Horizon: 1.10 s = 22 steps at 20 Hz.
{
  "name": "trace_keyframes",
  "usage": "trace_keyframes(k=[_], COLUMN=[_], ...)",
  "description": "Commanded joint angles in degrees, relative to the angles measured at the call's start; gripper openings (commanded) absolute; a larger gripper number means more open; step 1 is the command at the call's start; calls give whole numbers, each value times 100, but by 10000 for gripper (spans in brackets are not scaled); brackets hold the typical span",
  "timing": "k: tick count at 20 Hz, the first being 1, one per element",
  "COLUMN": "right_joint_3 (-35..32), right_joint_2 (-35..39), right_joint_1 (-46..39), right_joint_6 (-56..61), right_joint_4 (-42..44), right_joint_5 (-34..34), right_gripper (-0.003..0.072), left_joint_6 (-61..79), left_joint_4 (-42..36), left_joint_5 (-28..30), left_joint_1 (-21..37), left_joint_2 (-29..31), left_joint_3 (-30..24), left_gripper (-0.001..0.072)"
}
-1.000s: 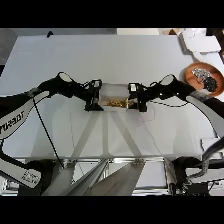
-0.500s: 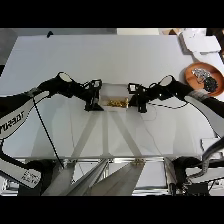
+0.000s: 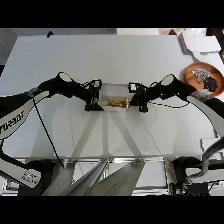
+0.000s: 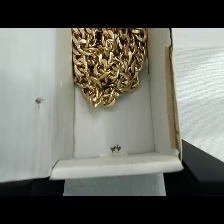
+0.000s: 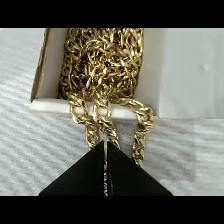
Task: Fold the box and place the chain.
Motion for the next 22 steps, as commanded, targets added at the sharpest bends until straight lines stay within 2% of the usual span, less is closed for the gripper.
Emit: trace_keyframes(k=[1, 2, 3, 6, 8, 17, 18, 19, 21, 22], right_joint_3=[-2, -2, -2, -2, -2, -2, -2, -2, -2, -2], right_joint_2=[153, 144, 142, 122, 39, -195, -212, -232, -245, -245], right_joint_1=[-2, 0, 0, 4, 4, 267, 267, 267, 267, 267], right_joint_6=[9, 4, -11, -63, -61, -50, -48, -33, 2, 2], right_joint_4=[-55, -57, -55, -52, 17, 125, 92, 74, 9, -61], right_joint_5=[-46, -116, -166, -188, -229, -466, -468, -466, -463, -463], right_gripper=[296, 479, 556, 561, 600, 591, 552, 468, 167, 71], left_joint_6=[2, 2, 2, 2, 2, 2, 2, 2, 2, 2], left_joint_4=[0, 0, 0, 0, 0, 0, 0, 0, 0, 0], left_joint_5=[2, 2, 2, 2, 2, 2, 2, 2, 2, 2], left_joint_1=[0, 0, 0, 0, 0, 0, 0, 0, 0, 0], left_joint_2=[0, 0, 0, 0, 0, 0, 0, 0, 0, 0], left_joint_3=[2, 2, 2, 2, 2, 2, 2, 2, 2, 2], left_gripper=[274, 274, 274, 274, 274, 274, 274, 274, 274, 274])
